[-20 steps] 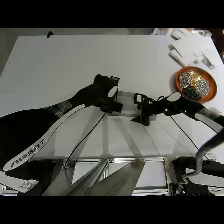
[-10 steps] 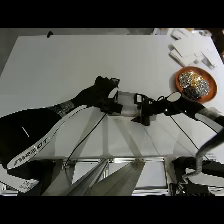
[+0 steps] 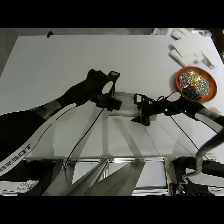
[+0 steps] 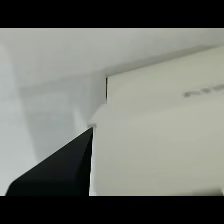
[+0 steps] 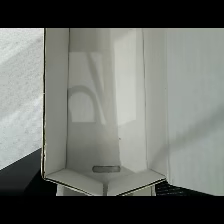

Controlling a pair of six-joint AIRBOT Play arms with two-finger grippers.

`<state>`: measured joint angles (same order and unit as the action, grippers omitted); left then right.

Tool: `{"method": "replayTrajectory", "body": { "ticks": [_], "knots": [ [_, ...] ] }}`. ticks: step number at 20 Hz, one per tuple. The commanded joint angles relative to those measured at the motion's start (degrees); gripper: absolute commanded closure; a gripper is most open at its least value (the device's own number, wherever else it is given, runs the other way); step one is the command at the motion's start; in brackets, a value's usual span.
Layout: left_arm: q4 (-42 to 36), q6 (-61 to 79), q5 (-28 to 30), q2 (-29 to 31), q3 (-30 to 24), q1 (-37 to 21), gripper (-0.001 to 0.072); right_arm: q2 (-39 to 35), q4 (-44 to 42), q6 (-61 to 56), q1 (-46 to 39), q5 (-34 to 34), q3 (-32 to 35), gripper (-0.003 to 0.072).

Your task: Fold the box and place the chain.

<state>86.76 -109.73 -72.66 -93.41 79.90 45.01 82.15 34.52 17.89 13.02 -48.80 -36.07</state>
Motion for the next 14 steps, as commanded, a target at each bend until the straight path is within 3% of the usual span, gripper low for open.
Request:
{"method": "replayTrajectory", "body": {
  "ticks": [1,2,3,4,6,8,10,12,14],
  "knots": [
    [-3.2,13.4,-3.6,5.0,0.1,-1.8,0.0420,0.0,-0.1,0.0,0.0,0.0,0.0,0.0289],
    [-5.0,17.8,-5.0,6.5,0.1,-2.9,0.0416,0.0,-0.1,0.0,0.0,0.0,0.0,0.0289],
    [-7.0,23.3,-6.5,8.2,0.1,-4.3,0.0340,0.0,0.0,0.0,0.0,0.0,0.0,0.0289],
    [-9.3,28.8,-7.5,9.8,0.1,-5.7,0.0182,0.0,-0.1,0.0,0.0,0.0,0.0,0.0289],
    [-16.9,45.1,-9.8,12.7,0.0,-9.2,0.0010,0.0,-0.1,0.0,0.0,0.0,0.0,0.0289],
    [-22.9,61.5,-11.5,15.0,-0.9,-13.4,0.0019,0.0,-0.1,0.0,0.0,0.0,0.0,0.0289],
    [-32.0,78.1,-7.2,16.7,-4.7,-18.9,0.0019,0.0,-0.1,0.0,0.0,0.0,0.0,0.0289],
    [-43.1,93.2,-1.8,16.6,-11.5,-24.6,0.0019,0.0,0.0,0.0,0.0,0.0,0.0,0.0289],
    [-49.8,105.7,0.2,15.6,-19.1,-28.7,0.0020,0.0,-0.1,0.0,0.0,0.0,0.0,0.0289]
  ]
}}
